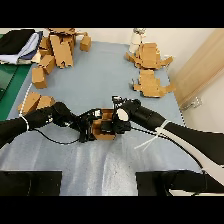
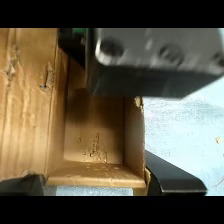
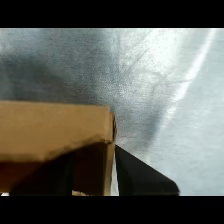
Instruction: Fold the box.
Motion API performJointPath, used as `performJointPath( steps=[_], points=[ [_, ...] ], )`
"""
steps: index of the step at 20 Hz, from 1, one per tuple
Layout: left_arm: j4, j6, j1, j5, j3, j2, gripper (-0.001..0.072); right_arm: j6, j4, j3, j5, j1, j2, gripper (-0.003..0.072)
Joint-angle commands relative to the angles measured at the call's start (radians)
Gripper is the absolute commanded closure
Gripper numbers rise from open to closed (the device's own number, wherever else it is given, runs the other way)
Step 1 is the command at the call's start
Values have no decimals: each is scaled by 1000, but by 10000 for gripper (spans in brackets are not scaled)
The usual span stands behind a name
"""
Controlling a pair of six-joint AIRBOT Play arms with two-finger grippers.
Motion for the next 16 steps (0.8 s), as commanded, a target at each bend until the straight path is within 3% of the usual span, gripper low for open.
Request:
performJointPath(
  steps=[1,5,14,16],
  points=[
    [-5,-8,0,15,1,0,109,5,-56,0,26,-8,52,312],
    [-23,-7,-4,24,1,0,108,7,-82,0,37,-25,113,312],
    [-25,-23,-47,70,1,0,108,7,-116,0,48,-32,119,320],
    [-24,-23,-47,69,1,0,108,7,-124,0,64,-32,130,403]
  ],
)
